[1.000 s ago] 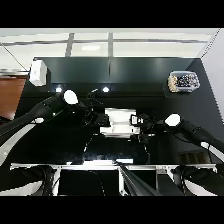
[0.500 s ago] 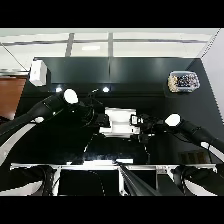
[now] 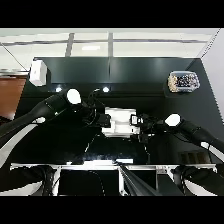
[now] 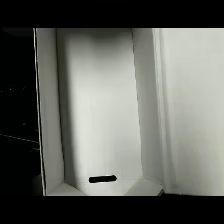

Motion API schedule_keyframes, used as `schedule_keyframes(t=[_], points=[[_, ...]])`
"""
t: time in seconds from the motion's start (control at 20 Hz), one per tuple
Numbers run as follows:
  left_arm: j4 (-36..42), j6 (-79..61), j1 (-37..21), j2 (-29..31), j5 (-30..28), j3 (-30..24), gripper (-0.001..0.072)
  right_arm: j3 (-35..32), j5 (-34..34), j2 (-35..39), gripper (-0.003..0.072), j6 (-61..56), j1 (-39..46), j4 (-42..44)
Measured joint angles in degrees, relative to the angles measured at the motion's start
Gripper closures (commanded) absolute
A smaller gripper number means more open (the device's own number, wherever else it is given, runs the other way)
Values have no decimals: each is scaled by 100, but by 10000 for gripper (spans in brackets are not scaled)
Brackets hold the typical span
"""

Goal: Fold the box and place the chain.

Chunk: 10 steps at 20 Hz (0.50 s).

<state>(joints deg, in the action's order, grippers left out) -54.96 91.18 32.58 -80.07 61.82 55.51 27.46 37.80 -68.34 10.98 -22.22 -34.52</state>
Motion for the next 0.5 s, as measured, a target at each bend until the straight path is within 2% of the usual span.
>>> schedule_keyframes(t=[0.25, 0.5], points=[[-651, 511, 306, -17, -243, 7, 227, 0, -11, 0, 503, 2, 0, -2], [-953, 861, 483, -111, -533, 4, 227, 0, -26, 0, 503, 2, 0, 2]])
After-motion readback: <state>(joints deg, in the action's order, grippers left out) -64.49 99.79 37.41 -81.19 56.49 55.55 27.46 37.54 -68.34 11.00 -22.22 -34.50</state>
